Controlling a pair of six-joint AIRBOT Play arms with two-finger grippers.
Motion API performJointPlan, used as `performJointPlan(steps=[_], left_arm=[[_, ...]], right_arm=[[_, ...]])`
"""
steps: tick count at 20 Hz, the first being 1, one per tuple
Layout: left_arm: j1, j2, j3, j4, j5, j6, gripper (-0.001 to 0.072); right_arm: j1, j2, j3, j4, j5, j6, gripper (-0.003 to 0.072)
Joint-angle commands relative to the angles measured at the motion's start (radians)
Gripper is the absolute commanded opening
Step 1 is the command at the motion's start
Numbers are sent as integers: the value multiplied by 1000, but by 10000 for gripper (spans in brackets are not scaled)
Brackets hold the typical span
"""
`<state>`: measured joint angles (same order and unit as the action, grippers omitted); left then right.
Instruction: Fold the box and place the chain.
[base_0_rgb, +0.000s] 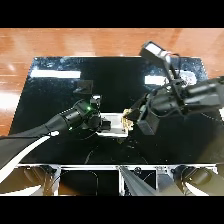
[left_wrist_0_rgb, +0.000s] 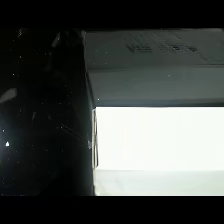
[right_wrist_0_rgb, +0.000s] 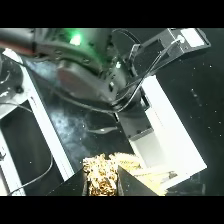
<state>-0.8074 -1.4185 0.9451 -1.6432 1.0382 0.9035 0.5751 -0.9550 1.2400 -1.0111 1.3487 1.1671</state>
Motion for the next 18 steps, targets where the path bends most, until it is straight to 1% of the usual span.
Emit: performJointPlan(steps=[1, 4, 10, 14, 18], left_arm=[[-1, 0, 1, 0, 0, 0, 17], [-1, 0, 1, 0, -1, 0, 17], [-1, 0, 1, 0, 0, 0, 17], [0, 0, 1, -8, 0, 0, 17], [-1, 0, 1, -12, -3, 0, 18]], right_arm=[[7, -74, -2, 16, -49, -6, 32], [6, -107, -2, 13, -82, -14, 32], [7, -130, -11, 14, -71, -19, 31], [7, -145, -73, 38, -44, -26, 31], [7, -162, -157, 53, -69, -35, 31]])
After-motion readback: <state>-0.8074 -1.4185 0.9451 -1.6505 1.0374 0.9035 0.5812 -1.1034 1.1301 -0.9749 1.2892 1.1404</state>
